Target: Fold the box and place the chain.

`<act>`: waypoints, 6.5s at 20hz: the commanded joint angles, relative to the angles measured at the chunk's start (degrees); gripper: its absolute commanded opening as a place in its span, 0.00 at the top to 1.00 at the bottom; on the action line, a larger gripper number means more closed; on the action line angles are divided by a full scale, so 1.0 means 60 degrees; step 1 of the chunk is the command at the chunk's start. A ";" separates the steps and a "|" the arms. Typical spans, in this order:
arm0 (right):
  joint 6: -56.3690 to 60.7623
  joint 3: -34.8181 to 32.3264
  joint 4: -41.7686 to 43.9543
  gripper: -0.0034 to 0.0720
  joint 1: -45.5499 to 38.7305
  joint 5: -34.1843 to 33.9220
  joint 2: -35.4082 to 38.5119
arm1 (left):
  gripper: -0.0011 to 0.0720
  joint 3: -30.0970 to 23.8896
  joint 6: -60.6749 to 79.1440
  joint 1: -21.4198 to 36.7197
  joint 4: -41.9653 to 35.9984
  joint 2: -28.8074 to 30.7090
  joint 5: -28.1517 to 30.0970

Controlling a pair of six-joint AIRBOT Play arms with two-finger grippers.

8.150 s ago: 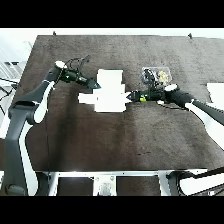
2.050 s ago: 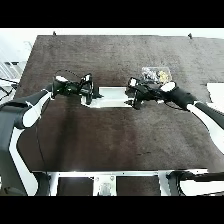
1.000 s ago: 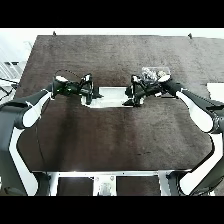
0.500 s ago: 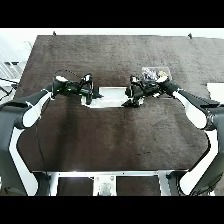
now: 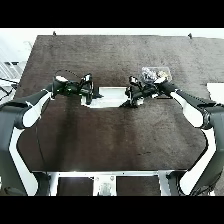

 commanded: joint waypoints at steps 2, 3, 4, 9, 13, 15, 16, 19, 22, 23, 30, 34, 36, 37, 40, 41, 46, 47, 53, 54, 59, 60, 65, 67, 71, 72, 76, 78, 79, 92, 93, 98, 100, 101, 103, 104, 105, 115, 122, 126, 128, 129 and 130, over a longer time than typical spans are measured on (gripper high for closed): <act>-0.0073 0.0018 0.0000 0.14 0.0062 0.0029 -0.0073 | 0.96 0.0000 0.0000 -0.0004 0.0000 -0.0004 0.0004; -0.0073 0.0018 -0.0018 0.14 0.0084 0.0025 -0.0073 | 0.96 0.0000 0.0000 -0.0004 0.0000 -0.0004 0.0004; -0.0095 0.0015 -0.0025 0.14 0.0087 0.0025 -0.0073 | 0.96 0.0000 0.0000 -0.0004 0.0000 -0.0004 0.0004; -0.0095 0.0015 -0.0095 0.14 0.0106 -0.0080 -0.0073 | 0.96 0.0000 0.0000 -0.0004 0.0000 -0.0004 0.0004; -0.0058 0.0015 -0.0098 0.14 0.0098 -0.0076 -0.0073 | 0.96 0.0000 0.0000 -0.0004 0.0000 -0.0004 0.0004; -0.0058 0.0015 -0.0098 0.14 0.0098 -0.0076 -0.0073 | 0.96 0.0000 0.0000 -0.0004 0.0000 -0.0004 0.0004; -0.0062 0.0018 -0.0098 0.14 0.0098 -0.0080 -0.0073 | 0.96 0.0000 0.0000 -0.0004 0.0000 -0.0004 0.0004; -0.0066 0.0058 -0.0157 0.15 0.0098 -0.0084 -0.0073 | 0.96 0.0000 0.0000 -0.0004 0.0000 -0.0004 0.0004; -0.0062 0.0135 -0.0288 0.21 0.0098 -0.0084 -0.0073 | 0.96 0.0000 0.0000 -0.0004 0.0000 -0.0004 0.0004; -0.0058 0.0131 -0.0321 0.21 0.0098 -0.0084 -0.0076 | 0.96 0.0000 0.0000 -0.0004 0.0000 -0.0004 0.0004; -0.0062 0.0146 -0.0350 0.21 0.0098 -0.0073 -0.0073 | 0.96 0.0000 0.0000 -0.0004 0.0000 -0.0004 0.0004; -0.0062 0.0146 -0.0361 0.21 0.0098 -0.0076 -0.0073 | 0.96 0.0000 0.0000 -0.0004 0.0000 -0.0004 0.0004; -0.0062 0.0146 -0.0361 0.21 0.0098 -0.0076 -0.0073 | 0.96 0.0000 0.0000 -0.0004 0.0000 -0.0004 0.0004; -0.0062 0.0146 -0.0357 0.21 0.0098 -0.0076 -0.0076 | 0.96 0.0000 0.0000 -0.0004 0.0000 -0.0004 0.0004; -0.0062 0.0146 -0.0357 0.21 0.0098 -0.0076 -0.0076 | 0.96 0.0000 0.0000 -0.0004 0.0000 -0.0004 0.0004; -0.0066 0.0146 -0.0357 0.21 0.0098 -0.0080 -0.0076 | 0.96 0.0000 0.0000 -0.0004 0.0000 -0.0004 0.0004; -0.0066 0.0146 -0.0357 0.21 0.0098 -0.0080 -0.0076 | 0.96 0.0000 0.0000 -0.0004 0.0000 -0.0004 0.0004; -0.0066 0.0146 -0.0361 0.21 0.0098 -0.0076 -0.0076 | 0.96 0.0000 0.0000 -0.0004 0.0000 -0.0004 0.0004; -0.0062 0.0146 -0.0382 0.22 0.0098 -0.0076 -0.0076 | 0.96 0.0000 0.0000 -0.0004 0.0000 -0.0004 0.0004; -0.0062 0.0146 -0.0382 0.22 0.0098 -0.0076 -0.0076 | 0.96 0.0000 0.0000 -0.0004 0.0000 -0.0004 0.0004; -0.0095 0.0149 -0.0390 0.34 0.0098 -0.0073 -0.0073 | 0.96 0.0000 0.0000 -0.0004 0.0000 -0.0004 0.0007; -0.0095 0.0149 -0.0386 0.35 0.0098 -0.0073 -0.0073 | 0.96 0.0000 0.0000 -0.0004 0.0000 -0.0004 0.0004; -0.0095 0.0149 -0.0350 0.35 0.0098 -0.0073 -0.0073 | 0.96 0.0000 0.0000 -0.0004 0.0000 -0.0004 0.0004; -0.0095 0.0149 -0.0350 0.35 0.0098 -0.0073 -0.0073 | 0.96 0.0000 0.0000 -0.0004 0.0000 -0.0004 0.0004; -0.0095 0.0149 -0.0350 0.35 0.0098 -0.0073 -0.0073 | 0.96 0.0000 0.0000 -0.0004 -0.0004 -0.0004 0.0004; -0.0095 0.0149 -0.0346 0.35 0.0098 -0.0073 -0.0073 | 0.96 0.0000 0.0000 -0.0004 -0.0004 -0.0004 0.0004; -0.0095 0.0149 -0.0350 0.35 0.0098 -0.0073 -0.0073 | 0.96 0.0000 -0.0007 -0.0004 -0.0004 -0.0004 0.0000; -0.0095 0.0149 -0.0350 0.35 0.0098 -0.0073 -0.0073 | 0.96 0.0000 -0.0044 -0.0004 -0.0004 -0.0004 -0.0153; -0.0095 0.0149 -0.0350 0.35 0.0098 -0.0073 -0.0073 | 0.96 0.0000 -0.0044 -0.0004 -0.0004 -0.0004 -0.0266; -0.0095 0.0149 -0.0350 0.35 0.0098 -0.0073 -0.0073 | 0.50 0.0455 -0.0408 0.0743 0.0120 0.0641 -0.1585; -0.0095 0.0146 -0.0350 0.35 0.0102 -0.0073 -0.0073 | 0.50 0.0459 -0.0510 0.0925 0.0124 0.0743 -0.1749; -0.0095 0.0146 -0.0346 0.35 0.0102 -0.0073 -0.0073 | 0.96 0.0576 -0.0667 0.1475 0.0015 0.1293 -0.3293; -0.0095 0.0146 -0.0346 0.35 0.0102 -0.0073 -0.0073 | 0.96 0.0576 -0.1118 0.1344 0.0025 0.1592 -0.3355; -0.0095 0.0146 -0.0346 0.35 0.0102 -0.0073 -0.0073 | 0.96 0.0576 -0.1319 0.1206 0.0062 0.1734 -0.3268; -0.0095 0.0146 -0.0350 0.35 0.0102 -0.0073 -0.0073 | 0.96 0.0546 -0.1650 0.0769 0.0310 0.1953 -0.2830; -0.0095 0.0146 -0.0346 0.35 0.0102 -0.0073 -0.0073 | 0.96 0.0546 -0.1832 0.0506 0.0459 0.2000 -0.2656; -0.0095 0.0146 -0.0346 0.35 0.0102 -0.0073 -0.0073 | 0.96 0.0546 -0.1985 0.0280 0.0627 0.2004 -0.2554; -0.0095 0.0146 -0.0346 0.35 0.0102 -0.0073 -0.0073 | 0.96 0.0546 -0.3581 -0.0889 0.2182 0.1982 0.0612; -0.0095 0.0146 -0.0346 0.35 0.0098 -0.0073 -0.0073 | 0.96 0.0550 -0.3577 -0.0889 0.1993 0.1446 0.1752; -0.0095 0.0146 -0.0346 0.35 0.0098 -0.0073 -0.0073 | 0.96 0.0550 -0.3581 -0.0889 0.1927 0.1169 0.1898; -0.0095 0.0146 -0.0346 0.35 0.0102 -0.0073 -0.0073 | 0.96 0.0546 -0.3585 -0.0918 0.1927 0.1024 0.1891; -0.0095 0.0146 -0.0346 0.35 0.0102 -0.0073 -0.0073 | 0.96 0.0550 -0.3581 -0.0969 0.1934 0.0973 0.1902; -0.0095 0.0146 -0.0346 0.35 0.0102 -0.0073 -0.0073 | 0.96 0.0550 -0.3577 -0.1009 0.1934 0.0940 0.1891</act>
